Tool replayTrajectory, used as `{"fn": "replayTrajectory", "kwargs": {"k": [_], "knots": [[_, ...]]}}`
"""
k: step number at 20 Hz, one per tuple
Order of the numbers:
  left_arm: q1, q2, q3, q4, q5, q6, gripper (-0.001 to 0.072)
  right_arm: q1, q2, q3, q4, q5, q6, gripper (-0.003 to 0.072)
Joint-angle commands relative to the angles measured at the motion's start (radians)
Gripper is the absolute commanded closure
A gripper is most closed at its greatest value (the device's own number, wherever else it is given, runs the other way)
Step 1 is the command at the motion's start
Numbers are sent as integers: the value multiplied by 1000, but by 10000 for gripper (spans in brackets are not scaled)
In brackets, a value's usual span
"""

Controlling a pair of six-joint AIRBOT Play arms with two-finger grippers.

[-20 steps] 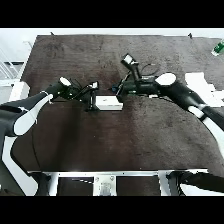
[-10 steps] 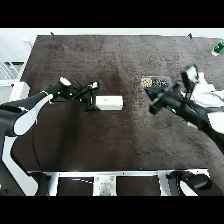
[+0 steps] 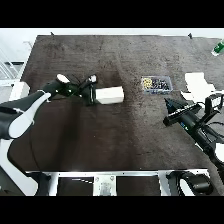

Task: Fold the box and place the chain.

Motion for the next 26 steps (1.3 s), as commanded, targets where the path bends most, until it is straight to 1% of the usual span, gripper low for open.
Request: {"fn": "replayTrajectory", "kwargs": {"k": [1, 3, 5, 6, 8, 11, 12, 14, 17, 18, 23, 26], "knots": [[53, 111, 4, -8, 197, -127, 695, -8, 18, -16, -2, -10, 4, 675], [132, 181, 3, -7, 274, -221, 695, -8, 18, -16, -2, -10, 5, 675], [230, 215, 4, -7, 340, -348, 695, -8, 18, -15, -2, -10, 5, 675], [283, 218, 4, -8, 377, -423, 694, -8, 18, -15, -2, -10, 5, 675], [372, 213, 4, 10, 420, -536, 693, -8, 18, -15, -1, -10, 5, 674], [470, 198, 4, 50, 489, -647, 693, -8, 18, -16, -1, -10, 5, 674], [500, 188, 4, 50, 498, -689, 693, -8, 18, -16, -1, -10, 5, 674], [553, 161, 5, 51, 484, -724, 693, -8, 18, -15, -1, -10, 5, 674], [587, 123, 12, 83, 478, -725, 694, -7, 18, -16, -1, -10, 5, 675], [586, 110, 13, 103, 492, -726, 693, -7, 18, -15, -1, -10, 5, 674], [583, 15, 63, 104, 478, -774, 693, -7, 17, -16, 2, -10, 5, 675], [562, -10, 76, 114, 495, -774, 693, -7, 17, -16, 2, -10, 5, 674]]}}
